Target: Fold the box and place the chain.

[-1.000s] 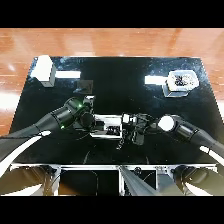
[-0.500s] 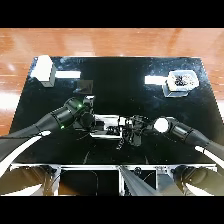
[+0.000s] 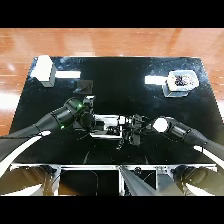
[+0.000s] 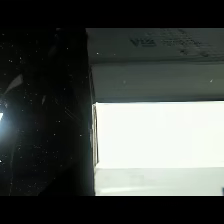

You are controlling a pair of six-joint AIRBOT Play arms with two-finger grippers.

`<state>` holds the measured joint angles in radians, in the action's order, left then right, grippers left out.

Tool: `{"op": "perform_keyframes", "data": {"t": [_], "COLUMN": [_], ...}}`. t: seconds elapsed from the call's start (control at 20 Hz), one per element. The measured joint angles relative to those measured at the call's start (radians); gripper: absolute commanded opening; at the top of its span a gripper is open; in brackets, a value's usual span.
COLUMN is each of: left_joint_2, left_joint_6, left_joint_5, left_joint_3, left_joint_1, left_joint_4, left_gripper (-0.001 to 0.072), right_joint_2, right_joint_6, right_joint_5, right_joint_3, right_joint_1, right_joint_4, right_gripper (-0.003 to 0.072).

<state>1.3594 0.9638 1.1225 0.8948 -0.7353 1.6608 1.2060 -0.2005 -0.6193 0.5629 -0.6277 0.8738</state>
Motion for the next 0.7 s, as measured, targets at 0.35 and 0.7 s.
{"op": "perform_keyframes", "data": {"t": [0.35, 0.7], "left_joint_2": [0.000, 0.000], "left_joint_6": [0.000, 0.000], "left_joint_5": [0.000, 0.000], "left_joint_3": [0.000, 0.000], "left_joint_1": [0.000, 0.000], "left_joint_4": [0.000, 0.001], "left_gripper": [0.0020, 0.0020], "right_joint_2": [0.020, -0.019], "right_joint_6": [0.000, -0.075], "right_joint_5": [0.030, 0.015], "right_joint_3": [0.001, 0.003], "right_joint_1": [-0.019, -0.020], "right_joint_4": [-0.020, 0.000], "right_gripper": [0.0025, 0.0043]}}
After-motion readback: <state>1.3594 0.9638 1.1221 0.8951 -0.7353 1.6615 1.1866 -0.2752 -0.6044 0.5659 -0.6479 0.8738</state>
